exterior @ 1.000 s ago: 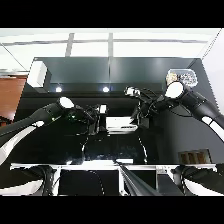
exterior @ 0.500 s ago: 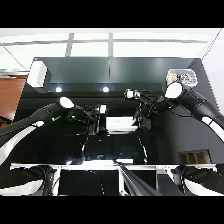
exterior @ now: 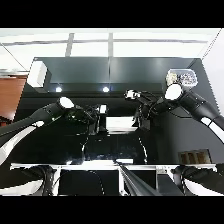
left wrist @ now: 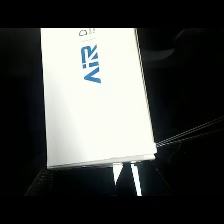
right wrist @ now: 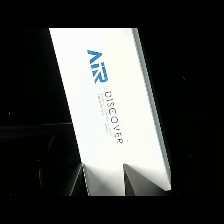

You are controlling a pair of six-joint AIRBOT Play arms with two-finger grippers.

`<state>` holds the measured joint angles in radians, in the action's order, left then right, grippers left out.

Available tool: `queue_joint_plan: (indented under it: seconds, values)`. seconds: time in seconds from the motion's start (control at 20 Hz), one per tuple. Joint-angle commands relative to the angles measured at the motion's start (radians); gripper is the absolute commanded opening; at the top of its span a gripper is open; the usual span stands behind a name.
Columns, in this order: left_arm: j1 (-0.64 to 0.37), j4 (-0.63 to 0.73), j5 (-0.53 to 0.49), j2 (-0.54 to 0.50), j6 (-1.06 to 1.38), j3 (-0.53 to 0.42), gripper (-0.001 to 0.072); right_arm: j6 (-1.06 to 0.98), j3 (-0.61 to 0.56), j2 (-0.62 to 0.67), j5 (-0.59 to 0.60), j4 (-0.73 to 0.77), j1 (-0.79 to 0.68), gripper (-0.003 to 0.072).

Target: Fold the box and place the chain.

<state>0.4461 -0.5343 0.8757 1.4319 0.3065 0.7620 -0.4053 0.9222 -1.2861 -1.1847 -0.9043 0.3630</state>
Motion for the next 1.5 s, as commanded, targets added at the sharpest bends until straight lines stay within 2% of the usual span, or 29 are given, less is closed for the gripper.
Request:
queue_joint_plan:
  seconds: [0.0,0.05,0.1,0.2,0.25,0.3,0.4,0.55,0.65,0.8,1.05,1.3,1.45]
  values:
    - [0.000,0.000,0.000,0.000,0.000,0.001,0.0467,-0.015,0.005,0.011,-0.003,0.045,0.000,0.0325]
    - [0.000,0.000,0.000,0.000,0.000,0.001,0.0467,-0.060,0.019,0.029,-0.019,0.051,-0.001,0.0323]
    - [0.000,0.000,0.001,0.000,-0.001,0.001,0.0467,-0.157,0.039,0.047,-0.059,0.045,-0.008,0.0289]
    - [0.000,0.000,0.008,0.000,0.000,0.001,0.0467,-0.383,0.052,0.080,-0.168,0.058,-0.055,0.0058]
    - [0.000,0.000,0.008,0.000,0.000,0.001,0.0467,-0.448,0.049,0.080,-0.222,0.062,-0.081,0.0013]
    - [0.000,0.000,0.008,0.000,0.000,0.001,0.0466,-0.487,0.033,0.080,-0.248,0.079,-0.104,0.0013]
    - [0.000,0.000,0.008,0.000,0.000,0.001,0.0467,-0.496,-0.043,0.079,-0.217,0.232,-0.140,0.0012]
    - [0.000,0.000,0.008,0.000,0.000,0.001,0.0467,-0.492,-0.179,0.066,-0.028,0.566,-0.135,0.0012]
    - [0.000,0.000,0.008,0.000,0.000,0.001,0.0467,-0.496,-0.212,0.049,0.058,0.646,-0.105,0.0013]
    - [0.000,0.000,0.008,0.000,0.000,0.001,0.0467,-0.545,-0.212,0.034,0.170,0.594,-0.041,0.0014]
    - [0.000,0.000,0.011,0.000,0.000,0.001,0.0467,-0.796,-0.213,-0.012,0.241,0.330,-0.001,0.0014]
    - [0.000,0.000,0.010,0.000,0.000,0.001,0.0467,-0.814,-0.212,-0.019,0.276,0.309,0.000,0.0019]
    - [0.000,0.000,0.011,0.000,0.000,0.001,0.0467,-0.785,-0.188,-0.007,0.226,0.292,-0.011,0.0019]
